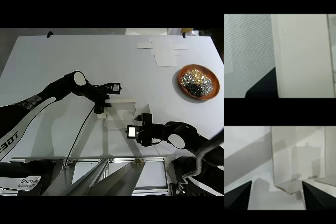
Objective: Fold the box and place the chain.
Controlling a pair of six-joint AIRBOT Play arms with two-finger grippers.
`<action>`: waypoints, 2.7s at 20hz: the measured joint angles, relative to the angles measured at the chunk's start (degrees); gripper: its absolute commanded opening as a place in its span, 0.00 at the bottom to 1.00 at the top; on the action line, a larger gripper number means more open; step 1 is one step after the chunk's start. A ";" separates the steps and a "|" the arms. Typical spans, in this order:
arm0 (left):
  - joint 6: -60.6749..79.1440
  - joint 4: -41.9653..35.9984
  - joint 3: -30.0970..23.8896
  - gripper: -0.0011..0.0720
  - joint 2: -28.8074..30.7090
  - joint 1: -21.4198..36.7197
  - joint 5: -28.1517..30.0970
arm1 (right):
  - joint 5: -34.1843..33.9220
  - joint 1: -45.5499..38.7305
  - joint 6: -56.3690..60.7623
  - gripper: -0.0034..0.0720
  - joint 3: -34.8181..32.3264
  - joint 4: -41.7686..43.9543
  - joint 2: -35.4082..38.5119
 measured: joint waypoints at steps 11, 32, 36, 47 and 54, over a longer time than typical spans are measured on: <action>0.00 0.00 0.00 0.03 0.00 0.00 0.00 | -0.81 -6.99 -5.84 0.96 7.67 3.02 -6.08; 0.00 -0.02 0.00 0.03 0.00 0.00 0.00 | -9.86 1.36 -6.32 0.97 -0.92 4.70 -3.32; 0.00 -0.02 0.00 0.03 0.00 0.00 0.00 | -11.78 1.05 -6.95 0.97 -1.01 4.85 -4.90; -0.02 -0.02 0.00 0.03 0.00 0.00 0.02 | -8.55 -7.39 -13.20 0.97 2.80 12.44 -5.64; -0.04 -0.04 0.00 0.03 0.00 0.00 0.04 | -4.35 -13.35 -24.33 0.97 4.52 22.60 -8.17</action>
